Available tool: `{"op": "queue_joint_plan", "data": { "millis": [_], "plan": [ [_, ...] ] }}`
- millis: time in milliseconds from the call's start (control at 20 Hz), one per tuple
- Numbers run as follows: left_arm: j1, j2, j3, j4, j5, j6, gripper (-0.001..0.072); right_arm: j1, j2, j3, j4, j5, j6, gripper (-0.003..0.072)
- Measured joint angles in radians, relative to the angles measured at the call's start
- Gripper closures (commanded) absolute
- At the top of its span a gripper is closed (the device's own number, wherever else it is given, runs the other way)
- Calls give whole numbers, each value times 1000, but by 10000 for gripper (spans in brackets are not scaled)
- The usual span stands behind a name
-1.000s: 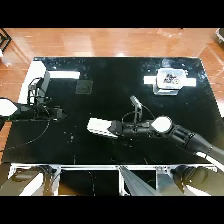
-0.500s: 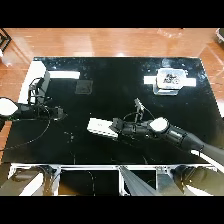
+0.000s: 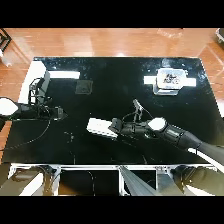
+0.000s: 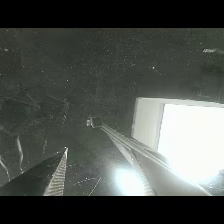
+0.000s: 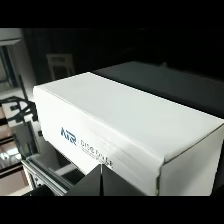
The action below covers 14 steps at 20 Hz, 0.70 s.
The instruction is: Fold the box and place the chain.
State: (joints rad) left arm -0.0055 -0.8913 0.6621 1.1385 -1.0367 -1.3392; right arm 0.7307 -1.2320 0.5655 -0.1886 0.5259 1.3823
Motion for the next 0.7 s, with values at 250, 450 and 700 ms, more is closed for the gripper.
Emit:
{"op": "queue_joint_plan", "data": {
  "millis": [250, 450, 700],
  "plan": [
    [-1, -9, 24, -16, -24, 19, 200, -20, 78, 14, 9, 71, -80, 657],
    [-26, -102, 97, -109, -73, 178, 201, -133, 216, 18, -79, 153, -119, 657],
    [-134, -267, 239, -159, -187, 525, 73, -368, 293, 10, -404, 297, -24, 657]
  ]
}}
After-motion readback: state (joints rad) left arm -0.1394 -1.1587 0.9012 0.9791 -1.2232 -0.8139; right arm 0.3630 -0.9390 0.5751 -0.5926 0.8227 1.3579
